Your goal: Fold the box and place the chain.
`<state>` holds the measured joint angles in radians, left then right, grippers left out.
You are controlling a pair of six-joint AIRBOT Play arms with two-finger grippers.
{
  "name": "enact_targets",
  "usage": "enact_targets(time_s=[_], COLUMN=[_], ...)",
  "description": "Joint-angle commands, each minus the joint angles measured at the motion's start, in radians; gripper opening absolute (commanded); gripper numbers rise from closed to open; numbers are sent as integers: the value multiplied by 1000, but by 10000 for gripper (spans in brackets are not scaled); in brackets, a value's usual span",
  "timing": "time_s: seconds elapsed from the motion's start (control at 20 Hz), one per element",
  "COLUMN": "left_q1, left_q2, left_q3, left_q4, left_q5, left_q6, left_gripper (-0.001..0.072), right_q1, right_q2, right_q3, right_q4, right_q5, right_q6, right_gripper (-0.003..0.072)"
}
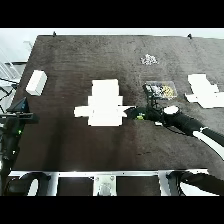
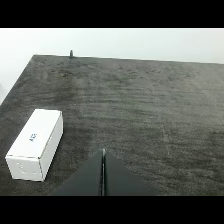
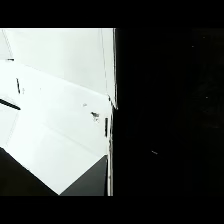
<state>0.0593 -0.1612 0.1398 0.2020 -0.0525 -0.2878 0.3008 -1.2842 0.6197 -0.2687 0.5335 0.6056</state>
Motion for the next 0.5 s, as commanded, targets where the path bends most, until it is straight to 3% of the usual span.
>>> enact_targets(time_s=[0.0,0.1,0.45], left_q1=[1,1,0], left_q2=[1,1,1], left_q3=[0,0,4], left_q4=[0,0,0], left_q5=[0,-4,-45], left_q6=[0,0,1], left_gripper=[21,21,23], right_q1=[38,56,59], right_q2=[4,33,52], right_q3=[-22,-61,-66], right_q4=[6,7,0], right_q5=[-76,-134,-118], right_q6=[34,41,-11], right_gripper=[6,5,6])
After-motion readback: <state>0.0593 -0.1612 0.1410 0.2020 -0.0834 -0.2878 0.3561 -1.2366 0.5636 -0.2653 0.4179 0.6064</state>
